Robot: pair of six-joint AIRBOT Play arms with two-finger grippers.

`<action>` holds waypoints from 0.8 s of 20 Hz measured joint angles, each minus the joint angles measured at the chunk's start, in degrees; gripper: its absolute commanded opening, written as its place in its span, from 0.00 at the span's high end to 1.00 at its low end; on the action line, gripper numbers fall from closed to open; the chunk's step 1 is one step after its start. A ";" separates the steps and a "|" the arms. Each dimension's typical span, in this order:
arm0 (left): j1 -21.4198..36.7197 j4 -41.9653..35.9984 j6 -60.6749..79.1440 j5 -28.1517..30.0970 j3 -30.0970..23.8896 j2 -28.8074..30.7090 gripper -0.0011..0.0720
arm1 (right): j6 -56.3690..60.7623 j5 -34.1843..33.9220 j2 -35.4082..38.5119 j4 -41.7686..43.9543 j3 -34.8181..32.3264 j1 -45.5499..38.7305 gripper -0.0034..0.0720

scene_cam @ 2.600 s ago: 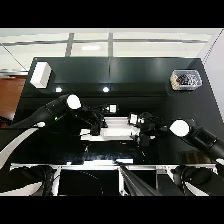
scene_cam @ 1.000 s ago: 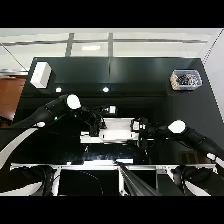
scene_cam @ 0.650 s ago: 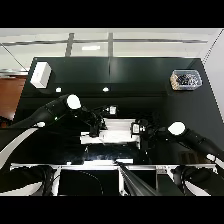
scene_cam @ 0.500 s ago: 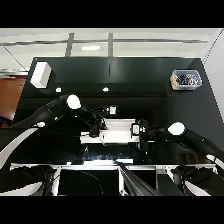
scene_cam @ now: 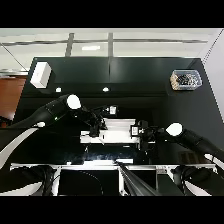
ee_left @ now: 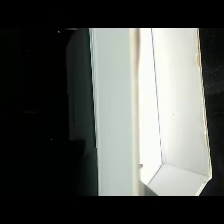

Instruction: Fold the box and place the chain.

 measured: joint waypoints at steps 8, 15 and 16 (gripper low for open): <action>0.00 0.00 0.00 0.09 0.00 0.00 0.95 | 0.87 -0.92 -0.15 -0.35 0.00 0.35 0.03; -0.02 -0.02 0.04 -0.02 0.00 0.00 0.72 | 1.09 -1.40 -0.15 -0.39 0.02 0.35 0.26; -0.02 -0.02 0.04 0.02 0.00 0.00 0.62 | 1.09 -1.40 -0.15 -0.39 0.02 0.35 0.26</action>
